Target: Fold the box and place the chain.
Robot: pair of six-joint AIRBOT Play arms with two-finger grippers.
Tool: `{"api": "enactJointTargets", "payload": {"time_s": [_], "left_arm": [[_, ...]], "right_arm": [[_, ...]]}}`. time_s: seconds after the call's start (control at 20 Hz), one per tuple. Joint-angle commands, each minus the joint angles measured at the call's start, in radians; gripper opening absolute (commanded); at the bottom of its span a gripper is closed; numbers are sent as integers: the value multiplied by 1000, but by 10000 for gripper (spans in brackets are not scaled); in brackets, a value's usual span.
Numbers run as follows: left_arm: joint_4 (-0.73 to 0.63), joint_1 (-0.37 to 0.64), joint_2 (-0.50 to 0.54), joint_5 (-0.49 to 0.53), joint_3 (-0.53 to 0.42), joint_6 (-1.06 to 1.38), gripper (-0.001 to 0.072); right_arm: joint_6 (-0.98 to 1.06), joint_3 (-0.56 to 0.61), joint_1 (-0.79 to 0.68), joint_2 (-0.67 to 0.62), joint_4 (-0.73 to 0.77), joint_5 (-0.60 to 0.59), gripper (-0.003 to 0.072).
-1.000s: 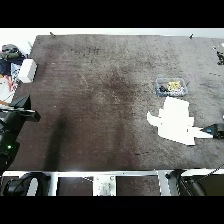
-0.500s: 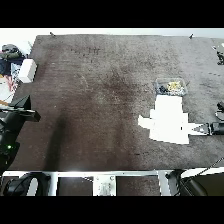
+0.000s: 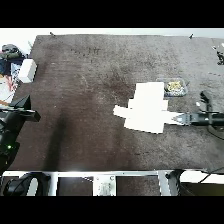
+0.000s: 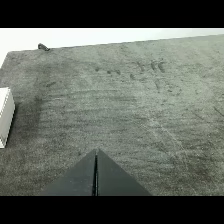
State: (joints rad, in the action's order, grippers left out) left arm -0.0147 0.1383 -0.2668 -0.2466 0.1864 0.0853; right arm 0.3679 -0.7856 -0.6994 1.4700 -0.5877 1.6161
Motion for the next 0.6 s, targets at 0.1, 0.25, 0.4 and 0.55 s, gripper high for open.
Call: {"api": "enactJointTargets", "payload": {"time_s": [0.1,0.25,0.4,0.55], "left_arm": [[0,1,1,0,0,0,11],[0,1,1,0,0,0,11],[0,1,1,9,1,1,11],[0,1,1,0,1,0,11]], "right_arm": [[79,119,390,-84,229,-261,10],[77,103,597,-82,258,-450,11],[96,63,686,-80,266,-643,10],[100,7,696,-54,267,-690,11]]}}
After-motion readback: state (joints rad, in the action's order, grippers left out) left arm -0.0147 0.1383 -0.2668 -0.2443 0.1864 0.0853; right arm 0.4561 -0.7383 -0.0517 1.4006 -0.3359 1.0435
